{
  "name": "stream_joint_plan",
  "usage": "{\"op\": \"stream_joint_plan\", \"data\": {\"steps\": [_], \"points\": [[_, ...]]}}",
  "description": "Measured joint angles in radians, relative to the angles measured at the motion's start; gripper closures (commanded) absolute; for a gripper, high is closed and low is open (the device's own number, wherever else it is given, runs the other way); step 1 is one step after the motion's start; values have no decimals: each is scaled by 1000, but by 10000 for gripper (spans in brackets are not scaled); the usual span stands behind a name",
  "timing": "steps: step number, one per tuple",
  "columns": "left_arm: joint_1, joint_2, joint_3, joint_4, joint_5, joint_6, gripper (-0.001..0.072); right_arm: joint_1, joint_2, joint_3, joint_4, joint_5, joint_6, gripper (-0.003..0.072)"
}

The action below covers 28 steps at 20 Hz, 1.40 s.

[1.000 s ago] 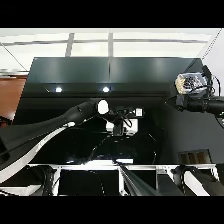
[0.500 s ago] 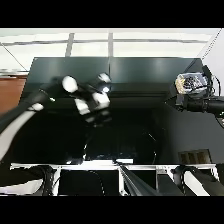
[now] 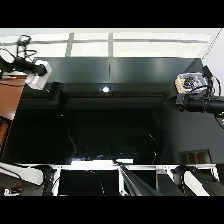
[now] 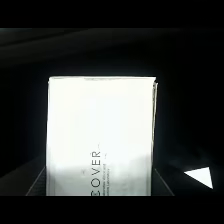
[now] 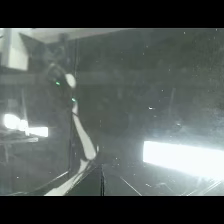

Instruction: Fold the box and place the chain.

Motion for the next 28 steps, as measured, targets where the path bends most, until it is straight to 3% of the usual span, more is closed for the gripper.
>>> {"op": "stream_joint_plan", "data": {"steps": [4, 5, 6, 7, 11, 12, 13, 14, 15, 17, 19, 21, 24, 28], "points": [[53, -165, 164, -28, -26, -28, 460, 4, 0, 0, 0, 2, 31, 660], [59, -197, 188, -29, -36, -32, 377, 9, 0, 0, 0, 0, 33, 659], [63, -222, 206, -31, -40, -35, 65, 14, 0, 0, 0, 0, 38, 660], [65, -243, 219, -32, -40, -37, -2, 20, 0, 0, 0, 0, 40, 659], [66, -254, 314, -24, -103, -42, 2, 40, 0, 0, 0, 1, 50, 660], [66, -246, 359, -21, -138, -54, 58, 43, 0, 0, 2, 2, 51, 660], [66, -235, 402, -12, -181, -87, 195, 47, 0, 0, 5, 0, 55, 659], [66, -216, 440, 2, -230, -157, 403, 52, 0, 0, 8, 0, 57, 660], [66, -189, 459, 17, -280, -227, 686, 58, 2, 0, 7, 2, 57, 659], [64, -105, 434, 37, -364, -320, 677, 70, 6, 0, -8, 7, 56, 660], [48, 20, 320, 47, -391, -370, 678, 79, 20, 0, -61, 14, 55, 660], [7, 190, 126, 45, -354, -382, 678, 84, 51, -5, -163, 19, 58, 661], [-95, 506, -286, 48, -198, -371, 677, 87, 159, -65, -316, -61, 52, 660], [-238, 889, -808, 59, 41, -356, 676, 88, 282, -208, -412, -320, -4, 659]]}}
